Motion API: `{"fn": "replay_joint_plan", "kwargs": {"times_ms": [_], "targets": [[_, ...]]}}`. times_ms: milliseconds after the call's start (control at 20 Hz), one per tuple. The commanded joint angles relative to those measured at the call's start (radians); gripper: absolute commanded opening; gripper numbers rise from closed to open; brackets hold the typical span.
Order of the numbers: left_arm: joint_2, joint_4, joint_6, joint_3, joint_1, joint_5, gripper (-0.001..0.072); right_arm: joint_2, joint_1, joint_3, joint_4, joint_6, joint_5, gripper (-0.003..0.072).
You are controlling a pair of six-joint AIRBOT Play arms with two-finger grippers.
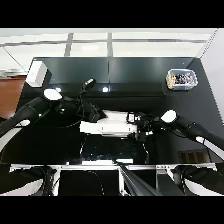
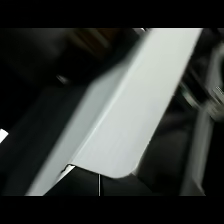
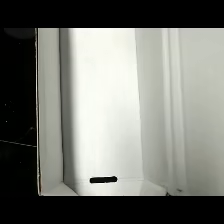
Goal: Fold the box and place the chain.
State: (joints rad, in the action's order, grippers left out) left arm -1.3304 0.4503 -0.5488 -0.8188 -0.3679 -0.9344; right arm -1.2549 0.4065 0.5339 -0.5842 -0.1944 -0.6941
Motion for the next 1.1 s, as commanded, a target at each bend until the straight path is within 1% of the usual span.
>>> {"fn": "replay_joint_plan", "kwargs": {"times_ms": [0, 50, 150, 250, 300, 400, 500, 650, 700, 800, 850, 950, 1000, 1050], "targets": [[-0.032, -0.041, 0.018, -0.002, -0.011, 0.243, 0.0028, -0.001, 0.001, 0.0, 0.0, 0.0, -0.001, 0.0126], [-0.051, 0.008, 0.017, -0.002, -0.011, 0.244, 0.0028, -0.001, 0.001, 0.0, 0.0, 0.0, -0.001, 0.0126], [-0.101, 0.105, -0.059, -0.001, -0.011, 0.204, 0.0028, -0.001, 0.001, 0.0, 0.0, 0.0, -0.001, 0.0126], [-0.148, 0.115, -0.087, -0.002, -0.011, 0.13, 0.0027, -0.001, 0.001, 0.0, 0.0, 0.0, -0.001, 0.0126], [-0.158, 0.115, -0.087, -0.002, -0.014, 0.11, 0.0027, -0.001, 0.001, 0.0, 0.0, 0.0, -0.001, 0.0126], [-0.146, 0.117, -0.087, -0.005, -0.009, 0.109, 0.0027, -0.001, 0.001, 0.0, 0.0, 0.0, -0.001, 0.0126], [-0.085, 0.153, -0.127, -0.033, 0.018, 0.075, 0.0024, -0.001, 0.001, 0.0, 0.0, 0.0, -0.001, 0.0126], [0.114, 0.307, -0.236, -0.04, 0.071, 0.1, 0.0026, -0.001, 0.001, 0.0, 0.0, 0.0, -0.001, 0.0126], [0.18, 0.336, -0.229, -0.028, 0.094, 0.098, 0.0027, -0.001, 0.001, 0.0, 0.0, 0.0, -0.001, 0.0126], [0.285, 0.333, -0.131, 0.041, 0.146, 0.094, 0.003, -0.001, 0.001, 0.0, 0.0, 0.0, -0.001, 0.0126], [0.307, 0.304, -0.039, 0.086, 0.171, 0.059, 0.003, -0.001, 0.001, 0.0, 0.0, 0.0, -0.001, 0.0126], [0.277, 0.27, 0.21, 0.14, 0.199, -0.137, 0.003, -0.001, 0.001, 0.0, 0.0, 0.0, -0.001, 0.0126], [0.245, 0.274, 0.28, 0.16, 0.195, -0.197, 0.003, -0.001, 0.001, 0.0, 0.0, 0.0, -0.001, 0.0126], [0.214, 0.278, 0.358, 0.177, 0.187, -0.212, 0.0044, -0.001, 0.001, 0.0, 0.0, 0.0, -0.001, 0.0126]]}}
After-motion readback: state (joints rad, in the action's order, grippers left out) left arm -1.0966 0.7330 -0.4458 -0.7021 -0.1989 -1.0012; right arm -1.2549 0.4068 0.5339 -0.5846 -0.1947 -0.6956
